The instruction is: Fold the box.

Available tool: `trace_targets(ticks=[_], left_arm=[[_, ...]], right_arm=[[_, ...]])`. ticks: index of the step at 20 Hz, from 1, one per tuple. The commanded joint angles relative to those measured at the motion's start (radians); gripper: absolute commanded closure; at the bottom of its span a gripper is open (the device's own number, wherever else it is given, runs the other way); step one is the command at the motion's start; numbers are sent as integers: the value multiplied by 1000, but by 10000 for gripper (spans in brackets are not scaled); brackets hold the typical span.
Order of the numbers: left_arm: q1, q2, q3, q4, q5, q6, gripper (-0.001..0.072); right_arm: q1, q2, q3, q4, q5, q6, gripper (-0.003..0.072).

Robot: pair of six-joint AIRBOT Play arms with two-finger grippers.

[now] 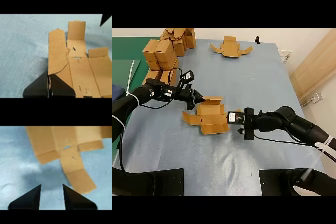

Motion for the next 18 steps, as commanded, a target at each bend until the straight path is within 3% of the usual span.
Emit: trace_targets(ticks=[1,5,10,15,18], left_arm=[[0,-3,-6,-29,-4,16,699],[0,-3,-6,-33,-26,8,698],[0,-3,-6,-28,-26,8,696],[0,-3,-6,-28,-26,8,696],[0,-3,-6,-28,-25,8,696]], right_arm=[[109,-8,28,-85,-140,127,230],[270,-85,28,-187,-36,335,230],[295,-182,29,-421,194,495,229],[295,-195,29,-423,333,496,229],[295,-230,29,-424,339,492,229]])
